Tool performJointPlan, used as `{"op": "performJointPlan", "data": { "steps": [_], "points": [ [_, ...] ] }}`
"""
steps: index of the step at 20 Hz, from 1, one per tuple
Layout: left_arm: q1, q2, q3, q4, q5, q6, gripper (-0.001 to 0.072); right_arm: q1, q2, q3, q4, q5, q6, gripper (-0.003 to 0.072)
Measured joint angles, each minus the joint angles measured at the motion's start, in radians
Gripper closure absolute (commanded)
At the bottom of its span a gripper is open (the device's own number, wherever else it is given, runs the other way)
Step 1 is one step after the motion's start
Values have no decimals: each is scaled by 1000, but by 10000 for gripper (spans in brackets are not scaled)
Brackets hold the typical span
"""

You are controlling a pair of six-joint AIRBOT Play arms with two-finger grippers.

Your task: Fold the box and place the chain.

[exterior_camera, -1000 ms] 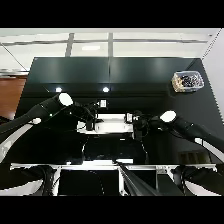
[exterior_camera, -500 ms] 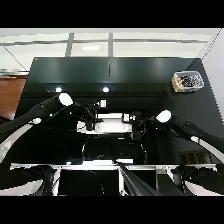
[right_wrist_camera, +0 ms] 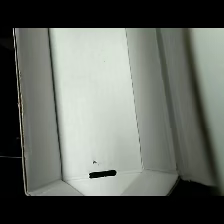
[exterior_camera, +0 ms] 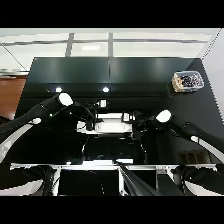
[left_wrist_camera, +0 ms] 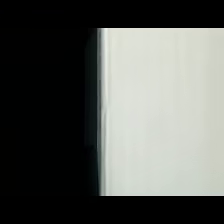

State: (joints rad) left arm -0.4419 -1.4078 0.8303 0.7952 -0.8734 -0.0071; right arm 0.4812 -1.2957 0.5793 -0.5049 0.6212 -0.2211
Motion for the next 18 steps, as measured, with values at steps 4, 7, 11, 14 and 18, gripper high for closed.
{"op": "performJointPlan", "data": {
  "steps": [4, 7, 11, 14, 18],
  "points": [
    [0, 0, 0, -14, 2, 0, 685, 1, 0, 0, -1, -2, 2, -16],
    [0, 0, 0, -19, 5, 0, 685, 1, 0, 0, -1, -2, 2, -16],
    [0, 0, 0, -23, 8, 0, 685, 6, -1, 0, -6, -5, 6, 156],
    [0, 0, 0, -23, 7, 1, 685, 14, -2, 0, -16, -10, 15, 210],
    [0, 0, 0, -24, 9, 1, 682, 17, -3, 1, -23, -18, 24, 210]
  ]
}}
